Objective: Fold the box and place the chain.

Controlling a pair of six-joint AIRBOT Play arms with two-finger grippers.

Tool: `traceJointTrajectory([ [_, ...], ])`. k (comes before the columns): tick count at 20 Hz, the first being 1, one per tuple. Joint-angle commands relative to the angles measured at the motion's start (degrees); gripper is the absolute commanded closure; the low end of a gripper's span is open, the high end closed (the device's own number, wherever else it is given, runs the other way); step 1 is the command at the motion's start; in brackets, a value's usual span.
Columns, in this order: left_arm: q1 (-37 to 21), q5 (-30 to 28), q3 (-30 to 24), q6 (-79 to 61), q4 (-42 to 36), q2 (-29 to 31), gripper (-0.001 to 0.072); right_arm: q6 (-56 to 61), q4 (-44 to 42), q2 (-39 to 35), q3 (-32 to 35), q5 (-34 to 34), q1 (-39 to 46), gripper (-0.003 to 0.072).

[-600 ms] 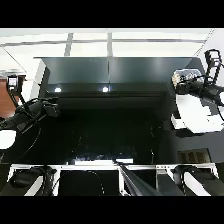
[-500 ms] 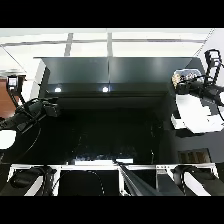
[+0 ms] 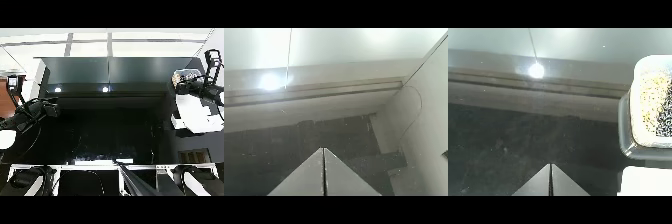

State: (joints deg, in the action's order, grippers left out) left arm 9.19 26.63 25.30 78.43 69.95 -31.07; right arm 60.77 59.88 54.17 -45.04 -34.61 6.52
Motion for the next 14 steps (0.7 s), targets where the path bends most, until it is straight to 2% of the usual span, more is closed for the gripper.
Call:
traceJointTrajectory([
  [1, 0.0, 0.0, 0.0, 0.0, 0.0, 0.0, 0.0682, 0.0, -0.2, 0.0, 0.0, 0.4, 0.0, 0.0676],
  [3, 0.0, -0.2, 0.0, 0.0, -0.2, 0.0, 0.0682, 0.0, -4.4, 0.0, 0.0, 0.3, 0.0, 0.0676],
  [5, 0.0, -0.8, -0.1, 0.0, -0.2, 0.0, 0.0682, 0.0, -13.7, 0.0, 0.0, 1.5, 0.0, 0.0676],
  [7, 0.0, -2.3, -0.1, 0.0, -0.2, 0.0, 0.0682, 0.0, -17.9, 0.6, 0.0, 10.8, -0.5, 0.0676],
  [8, 0.0, -5.4, -0.3, 0.0, -0.4, -0.4, 0.0682, 0.0, -17.8, 1.2, 0.0, 15.3, -0.6, 0.0673],
  [9, 0.0, -8.3, -0.4, 0.4, -2.7, -1.4, 0.0680, 0.3, -17.9, 2.1, 0.0, 20.0, -0.6, 0.0468],
  [10, 0.0, -9.5, -0.4, 0.4, -3.9, -2.5, 0.0626, 0.2, -17.9, 3.0, 0.0, 23.3, -0.6, -0.0034],
  [11, 0.4, -10.0, -0.4, 0.3, -3.8, -4.0, 0.0271, 0.0, -17.2, 4.0, 0.0, 25.0, -0.4, -0.0034],
  [12, 0.7, -10.3, -0.4, 0.3, -3.8, -5.9, -0.0009, 0.0, -15.5, 5.1, -0.4, 22.9, 0.8, -0.0034],
  [14, 0.7, -9.1, -0.4, 0.5, -5.7, -9.0, -0.0010, 1.9, -9.9, 8.9, -4.3, 13.6, 7.5, -0.0034],
])
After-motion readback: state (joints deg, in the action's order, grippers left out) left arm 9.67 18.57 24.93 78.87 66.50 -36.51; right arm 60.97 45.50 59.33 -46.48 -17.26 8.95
